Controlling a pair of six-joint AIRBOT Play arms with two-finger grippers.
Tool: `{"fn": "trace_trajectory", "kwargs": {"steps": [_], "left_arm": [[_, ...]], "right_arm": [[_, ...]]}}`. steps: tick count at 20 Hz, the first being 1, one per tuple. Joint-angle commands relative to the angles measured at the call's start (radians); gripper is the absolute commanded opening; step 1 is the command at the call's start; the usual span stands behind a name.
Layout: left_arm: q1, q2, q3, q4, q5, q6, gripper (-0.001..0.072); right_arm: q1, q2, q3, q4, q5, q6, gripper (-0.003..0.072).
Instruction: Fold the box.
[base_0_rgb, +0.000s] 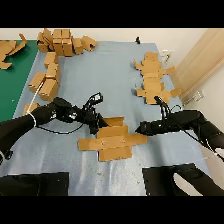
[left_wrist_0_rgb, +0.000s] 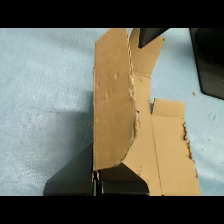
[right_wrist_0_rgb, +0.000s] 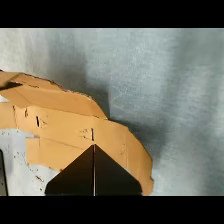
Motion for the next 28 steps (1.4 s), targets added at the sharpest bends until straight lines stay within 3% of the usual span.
{"fn": "trace_trajectory", "kwargs": {"steps": [1,14,19,28], "left_arm": [[-0.001,0.020,-0.001,-0.058,0.031,0.052,0.0013],[-0.002,0.019,-0.002,-0.092,-0.003,0.088,0.0013],[-0.002,0.019,-0.002,-0.091,-0.002,0.097,0.0013],[-0.055,0.019,-0.039,-0.090,0.055,0.143,0.0013]], "right_arm": [[0.006,0.010,-0.001,-0.016,-0.028,0.023,0.0002],[0.007,-0.190,-0.021,-0.051,0.223,0.022,0.0002],[0.040,-0.259,-0.021,-0.064,0.258,0.022,0.0002],[0.058,-0.259,-0.021,-0.062,0.273,0.022,0.0002]]}}
